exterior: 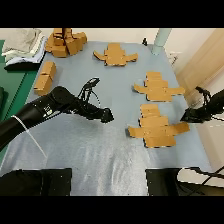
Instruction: Fold the box.
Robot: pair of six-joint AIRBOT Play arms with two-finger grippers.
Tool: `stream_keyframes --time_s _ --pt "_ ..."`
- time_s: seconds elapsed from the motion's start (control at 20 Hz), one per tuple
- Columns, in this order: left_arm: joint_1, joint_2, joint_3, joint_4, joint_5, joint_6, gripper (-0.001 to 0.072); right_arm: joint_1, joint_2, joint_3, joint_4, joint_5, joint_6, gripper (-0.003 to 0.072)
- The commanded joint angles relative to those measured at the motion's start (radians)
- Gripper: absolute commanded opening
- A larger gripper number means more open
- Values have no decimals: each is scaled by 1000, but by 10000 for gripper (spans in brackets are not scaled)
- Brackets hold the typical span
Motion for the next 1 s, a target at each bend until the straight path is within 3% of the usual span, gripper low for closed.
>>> stream_keyframes --time_s 0.0,0.6,0.95 --pt "0 0 0 -14 -18 4 703 -1 46 6 120 -93 8 344" --pt "0 -1 0 -7 -70 11 703 -4 43 -25 -92 0 128 341" --pt "0 0 0 -18 -52 10 703 -1 -11 -136 77 -4 54 340"
